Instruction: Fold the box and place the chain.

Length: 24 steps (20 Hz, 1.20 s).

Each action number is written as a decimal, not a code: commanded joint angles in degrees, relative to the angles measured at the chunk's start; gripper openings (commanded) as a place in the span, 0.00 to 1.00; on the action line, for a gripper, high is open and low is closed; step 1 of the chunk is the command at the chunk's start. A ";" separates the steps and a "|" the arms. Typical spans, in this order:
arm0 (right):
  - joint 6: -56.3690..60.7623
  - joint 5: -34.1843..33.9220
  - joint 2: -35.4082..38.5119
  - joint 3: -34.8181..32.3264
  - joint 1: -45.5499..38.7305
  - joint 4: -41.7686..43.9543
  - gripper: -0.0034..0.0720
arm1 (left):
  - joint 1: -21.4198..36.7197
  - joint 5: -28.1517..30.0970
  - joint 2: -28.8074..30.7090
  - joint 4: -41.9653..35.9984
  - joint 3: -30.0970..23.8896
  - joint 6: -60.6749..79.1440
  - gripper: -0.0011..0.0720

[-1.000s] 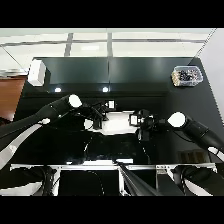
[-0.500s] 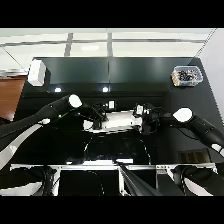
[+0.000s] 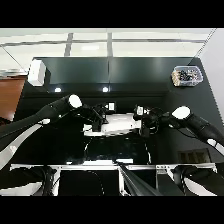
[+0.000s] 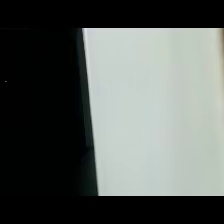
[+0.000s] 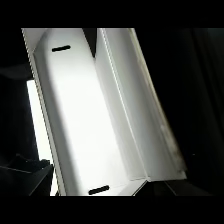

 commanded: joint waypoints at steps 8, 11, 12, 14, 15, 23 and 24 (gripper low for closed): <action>-9.11 1.92 -5.99 -0.07 0.11 -0.15 0.98 | 0.09 -0.59 -0.07 0.02 0.04 0.00 0.05; -8.59 1.86 -6.23 -0.07 0.37 -0.39 0.98 | 0.09 -0.33 -0.07 0.02 0.04 0.00 0.05; -8.35 1.60 -6.45 -0.07 0.70 -0.48 0.98 | 0.09 -0.26 -0.07 0.02 0.04 0.00 0.05; -7.69 0.79 -6.54 -0.04 1.11 -0.76 0.98 | 0.09 -0.22 -0.07 0.02 0.04 0.00 0.05; -7.63 0.74 -6.54 0.00 1.25 -0.79 0.98 | 0.09 -0.15 -0.07 0.02 0.04 0.00 0.05; -1.66 -2.91 -7.19 0.48 3.39 -4.61 0.98 | 0.09 -0.02 -0.07 0.02 0.04 0.00 0.05; -1.33 -2.97 -7.28 0.57 3.39 -4.81 0.98 | 0.09 -0.02 -0.07 0.02 0.04 0.00 0.05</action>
